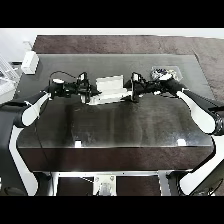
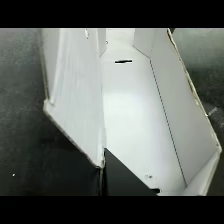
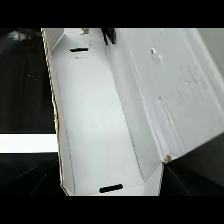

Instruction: Fold the box and place the chain.

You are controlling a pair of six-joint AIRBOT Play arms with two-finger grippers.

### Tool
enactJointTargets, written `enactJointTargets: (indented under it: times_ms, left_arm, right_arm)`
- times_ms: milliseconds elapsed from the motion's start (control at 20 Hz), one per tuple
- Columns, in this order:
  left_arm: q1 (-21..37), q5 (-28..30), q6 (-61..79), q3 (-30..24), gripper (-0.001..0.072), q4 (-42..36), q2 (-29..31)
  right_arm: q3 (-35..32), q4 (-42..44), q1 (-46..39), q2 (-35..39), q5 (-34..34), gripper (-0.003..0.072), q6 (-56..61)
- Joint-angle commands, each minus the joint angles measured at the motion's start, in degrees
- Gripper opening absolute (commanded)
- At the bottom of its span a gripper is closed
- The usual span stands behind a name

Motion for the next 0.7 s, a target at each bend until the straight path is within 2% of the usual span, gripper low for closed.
enactJointTargets:
  times_ms: [0, 300, 650]
  left_arm:
    - [-0.04, 0.15, 0.0, -0.02, 0.0023, -0.07, 0.0]
    - [-0.04, 0.17, 0.0, -0.02, 0.0023, -0.07, 0.0]
    - [-0.04, 0.17, 0.0, -0.02, 0.0023, -0.07, 0.0]
  right_arm:
    - [0.24, -0.11, 0.17, -0.72, 3.5, 0.0666, 0.44]
    - [0.48, 0.04, 1.38, -2.78, 3.45, 0.0666, -0.09]
    - [4.48, 0.02, 1.22, -5.51, 3.5, 0.0666, -0.09]
